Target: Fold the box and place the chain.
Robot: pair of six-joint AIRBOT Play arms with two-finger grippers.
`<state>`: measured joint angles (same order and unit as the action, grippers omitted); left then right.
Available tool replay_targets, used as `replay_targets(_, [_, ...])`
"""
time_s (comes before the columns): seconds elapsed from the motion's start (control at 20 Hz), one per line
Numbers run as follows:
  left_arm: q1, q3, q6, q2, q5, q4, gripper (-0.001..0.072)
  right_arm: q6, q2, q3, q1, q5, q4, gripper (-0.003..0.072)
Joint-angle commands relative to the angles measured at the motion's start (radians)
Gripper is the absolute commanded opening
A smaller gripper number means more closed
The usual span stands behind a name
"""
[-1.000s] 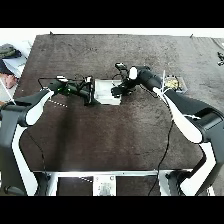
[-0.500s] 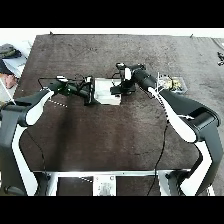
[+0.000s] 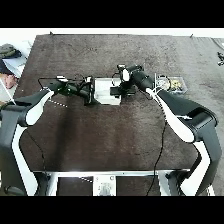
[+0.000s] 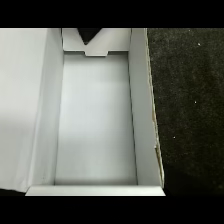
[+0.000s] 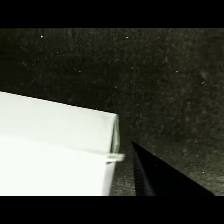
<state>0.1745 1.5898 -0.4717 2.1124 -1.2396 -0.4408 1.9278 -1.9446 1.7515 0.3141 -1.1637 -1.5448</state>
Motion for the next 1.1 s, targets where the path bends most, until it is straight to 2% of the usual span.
replay_targets(0.0, [-0.001, 0.0, 0.0, 0.001, 0.0, 0.0, 0.0278, 0.06, -0.005, 0.001, 0.018, -0.003, -0.054, 0.0377])
replay_targets(0.35, [-0.001, 0.0, 0.0, 0.001, -0.001, 0.0, 0.0278, 0.086, -0.005, 0.002, 0.019, -0.005, -0.064, 0.0377])
replay_targets(0.4, [-0.001, 0.0, 0.0, 0.001, -0.001, 0.0, 0.0278, 0.086, -0.005, 0.002, 0.019, -0.004, -0.064, 0.0303])
replay_targets(0.45, [-0.001, 0.0, 0.0, 0.001, -0.001, 0.0, 0.0278, 0.086, -0.005, 0.002, 0.019, -0.003, -0.064, 0.027])
replay_targets(1.05, [-0.001, 0.0, 0.0, 0.001, -0.002, 0.0, 0.0278, 0.116, -0.009, 0.001, 0.019, 0.026, -0.052, 0.0269])
